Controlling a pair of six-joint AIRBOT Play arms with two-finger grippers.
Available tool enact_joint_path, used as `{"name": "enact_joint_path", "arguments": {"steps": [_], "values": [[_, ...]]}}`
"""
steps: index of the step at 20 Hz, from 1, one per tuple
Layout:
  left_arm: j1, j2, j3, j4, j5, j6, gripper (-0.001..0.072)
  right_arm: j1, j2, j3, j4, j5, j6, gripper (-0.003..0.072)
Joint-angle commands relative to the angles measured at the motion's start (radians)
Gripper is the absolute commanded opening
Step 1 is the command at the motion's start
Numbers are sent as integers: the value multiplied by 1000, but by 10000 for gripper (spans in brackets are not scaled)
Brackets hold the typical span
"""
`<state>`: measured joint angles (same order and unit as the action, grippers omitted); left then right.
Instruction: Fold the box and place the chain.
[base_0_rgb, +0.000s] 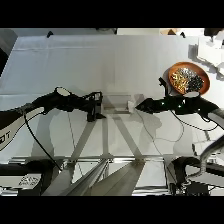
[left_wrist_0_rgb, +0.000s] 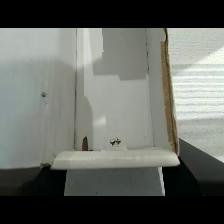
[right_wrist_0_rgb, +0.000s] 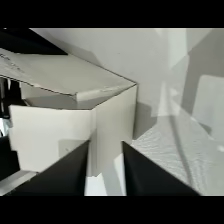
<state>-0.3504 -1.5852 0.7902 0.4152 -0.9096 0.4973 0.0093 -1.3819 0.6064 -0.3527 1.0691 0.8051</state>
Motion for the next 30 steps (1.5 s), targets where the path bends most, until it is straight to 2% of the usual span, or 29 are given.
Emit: {"name": "enact_joint_path", "arguments": {"steps": [1, 2, 5, 6, 7, 12, 15, 16, 21, 26, 30], "values": [[0, 0, 0, 0, 0, 0, 210, 21, 1, 0, 18, 13, -31, 318], [0, 0, 0, 0, 0, 0, 210, 37, 1, 0, 18, 12, -33, 347], [0, 0, 0, 0, 0, 0, 210, 75, 1, 0, 32, 11, -56, 367], [0, 0, 0, 0, 0, 0, 210, 79, 1, 0, 46, 11, -59, 434], [0, 0, 0, 0, 0, 0, 210, 79, 1, 0, 60, 11, -77, 471], [0, 0, 0, 0, 0, 0, 210, 79, 4, 0, 108, -14, -97, 476], [0, 0, 0, 0, 0, 0, 210, 103, 30, 0, 46, -107, -133, 486], [-1, 0, 0, 0, 0, 0, 210, 117, 37, 0, 23, -148, -132, 540], [0, 0, 0, 0, 0, 0, 210, 188, 37, 2, 6, -254, -42, 545], [0, 0, 0, 0, 0, 0, 210, 238, 37, 11, 8, -284, 3, 534], [0, 0, 0, 0, 0, 0, 210, 286, 37, 23, -34, -394, 19, 534]]}}
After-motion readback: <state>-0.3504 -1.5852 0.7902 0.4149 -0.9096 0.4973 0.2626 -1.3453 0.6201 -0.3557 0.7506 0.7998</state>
